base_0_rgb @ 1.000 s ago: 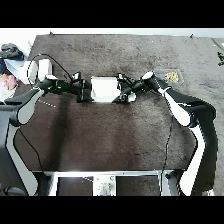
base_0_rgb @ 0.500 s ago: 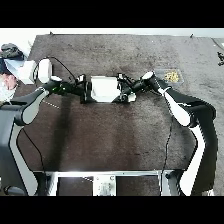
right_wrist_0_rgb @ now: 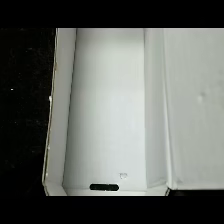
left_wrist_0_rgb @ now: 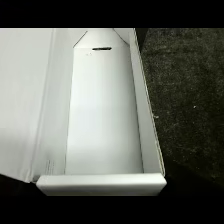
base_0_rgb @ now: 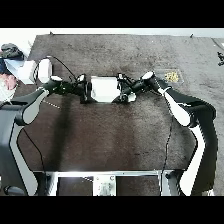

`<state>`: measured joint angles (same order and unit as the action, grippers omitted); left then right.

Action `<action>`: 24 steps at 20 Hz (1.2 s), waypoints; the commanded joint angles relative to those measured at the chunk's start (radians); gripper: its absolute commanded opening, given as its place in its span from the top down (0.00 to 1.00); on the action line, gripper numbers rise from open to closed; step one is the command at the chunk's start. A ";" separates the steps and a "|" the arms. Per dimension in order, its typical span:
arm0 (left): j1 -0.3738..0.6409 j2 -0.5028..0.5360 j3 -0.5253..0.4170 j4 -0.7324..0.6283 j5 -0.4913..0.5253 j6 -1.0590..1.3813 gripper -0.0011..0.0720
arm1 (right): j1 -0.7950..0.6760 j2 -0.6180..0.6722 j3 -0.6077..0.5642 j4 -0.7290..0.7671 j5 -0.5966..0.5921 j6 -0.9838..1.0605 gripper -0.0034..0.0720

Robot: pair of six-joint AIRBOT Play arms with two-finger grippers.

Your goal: Fold the box and place the chain.

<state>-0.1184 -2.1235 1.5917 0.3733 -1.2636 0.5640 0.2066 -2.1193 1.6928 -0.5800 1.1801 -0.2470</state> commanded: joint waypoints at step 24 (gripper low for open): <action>0.001 -0.005 0.001 0.001 -0.003 -0.054 0.02 | 0.000 0.000 0.000 0.000 0.001 0.001 0.41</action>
<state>-0.1184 -2.1273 1.5925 0.3748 -1.2667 0.5217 0.2066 -2.1193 1.6928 -0.5800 1.1809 -0.2459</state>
